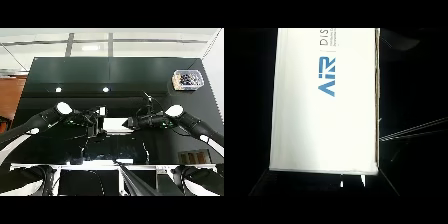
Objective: Fold the box and place the chain.
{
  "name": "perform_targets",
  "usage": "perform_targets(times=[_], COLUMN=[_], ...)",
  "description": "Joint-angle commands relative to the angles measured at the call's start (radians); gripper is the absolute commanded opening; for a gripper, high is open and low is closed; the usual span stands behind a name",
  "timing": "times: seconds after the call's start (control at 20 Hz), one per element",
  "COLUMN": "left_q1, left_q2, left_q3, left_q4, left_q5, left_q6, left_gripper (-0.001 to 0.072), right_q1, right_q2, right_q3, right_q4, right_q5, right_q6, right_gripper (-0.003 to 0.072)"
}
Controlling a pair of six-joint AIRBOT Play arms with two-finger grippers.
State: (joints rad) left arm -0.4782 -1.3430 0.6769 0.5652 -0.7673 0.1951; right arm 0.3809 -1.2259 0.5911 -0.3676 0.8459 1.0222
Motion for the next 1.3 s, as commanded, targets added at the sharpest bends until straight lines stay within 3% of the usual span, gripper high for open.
perform_targets(times=[0.0, 0.15, 0.35, 0.45, 0.65, 0.75, 0.85, 1.0, 1.25], left_q1=[0.0, 0.0, 0.0, 0.001, 0.001, -0.001, -0.022, -0.083, -0.155], left_q2=[0.001, 0.001, 0.005, 0.024, 0.117, 0.18, 0.222, 0.171, -0.019], left_q3=[0.0, 0.0, 0.0, 0.004, 0.011, 0.016, 0.04, 0.143, 0.298], left_q4=[-0.009, -0.009, -0.006, 0.012, 0.184, 0.2, 0.193, 0.182, 0.216], left_q5=[0.0, 0.0, 0.001, -0.001, -0.068, -0.128, -0.112, -0.066, -0.062], left_q6=[-0.001, -0.001, -0.021, -0.027, -0.177, -0.262, -0.314, -0.424, -0.596], left_gripper=[0.0397, 0.0397, 0.0438, 0.0718, 0.0718, 0.0718, 0.0717, 0.0713, 0.0717], right_q1=[0.004, 0.0, -0.103, -0.198, -0.409, -0.508, -0.56, -0.572, -0.572], right_q2=[-0.008, 0.005, 0.125, 0.238, 0.402, 0.43, 0.431, 0.431, 0.431], right_q3=[-0.001, 0.039, 0.168, 0.168, 0.167, 0.167, 0.164, 0.15, 0.148], right_q4=[-0.029, -0.034, -0.111, -0.233, -0.454, -0.452, -0.453, -0.453, -0.453], right_q5=[0.001, 0.096, 0.401, 0.465, 0.535, 0.562, 0.569, 0.563, 0.565], right_q6=[0.013, 0.013, -0.012, 0.001, 0.09, 0.098, 0.109, 0.109, 0.109], right_gripper=[0.0016, 0.0017, 0.0016, 0.0016, 0.0016, 0.0016, 0.0016, 0.0017, 0.0016])
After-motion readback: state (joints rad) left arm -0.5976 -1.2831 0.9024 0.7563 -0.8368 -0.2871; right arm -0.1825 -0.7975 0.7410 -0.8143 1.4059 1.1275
